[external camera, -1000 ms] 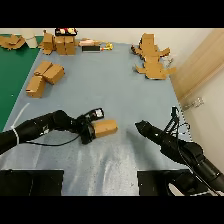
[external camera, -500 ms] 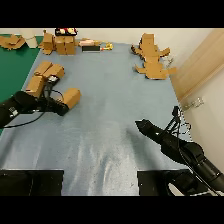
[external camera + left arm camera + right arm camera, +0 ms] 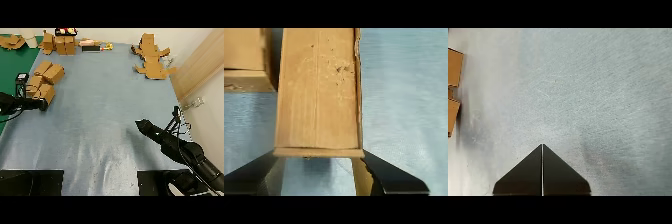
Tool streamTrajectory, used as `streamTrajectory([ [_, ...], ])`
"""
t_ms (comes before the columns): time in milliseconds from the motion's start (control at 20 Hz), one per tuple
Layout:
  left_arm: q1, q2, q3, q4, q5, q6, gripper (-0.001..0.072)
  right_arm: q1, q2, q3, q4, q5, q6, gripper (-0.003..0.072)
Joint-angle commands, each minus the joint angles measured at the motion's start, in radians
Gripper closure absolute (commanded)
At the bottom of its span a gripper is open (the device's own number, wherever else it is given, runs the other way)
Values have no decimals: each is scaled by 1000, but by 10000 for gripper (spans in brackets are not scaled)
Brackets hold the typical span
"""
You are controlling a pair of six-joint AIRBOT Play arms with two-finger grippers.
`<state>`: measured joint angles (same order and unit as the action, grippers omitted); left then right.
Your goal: Fold the box.
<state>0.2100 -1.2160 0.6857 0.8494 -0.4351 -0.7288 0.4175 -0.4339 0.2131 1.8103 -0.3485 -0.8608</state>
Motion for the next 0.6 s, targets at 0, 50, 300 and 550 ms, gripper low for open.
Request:
streamTrajectory([
  [0, 4, -80, 31, -2, 29, -5, 166, 0, 1, 1, 1, 1, 0, 682],
  [50, -5, -107, 53, -2, 28, -5, 166, 0, 1, 1, 1, 1, 0, 682],
  [300, -62, -170, 171, -2, 24, 0, 115, 0, 1, 1, 1, 1, 0, 683],
  [550, -36, -170, 201, 7, -49, -22, 6, 0, 1, 1, 1, 0, 0, 683],
])
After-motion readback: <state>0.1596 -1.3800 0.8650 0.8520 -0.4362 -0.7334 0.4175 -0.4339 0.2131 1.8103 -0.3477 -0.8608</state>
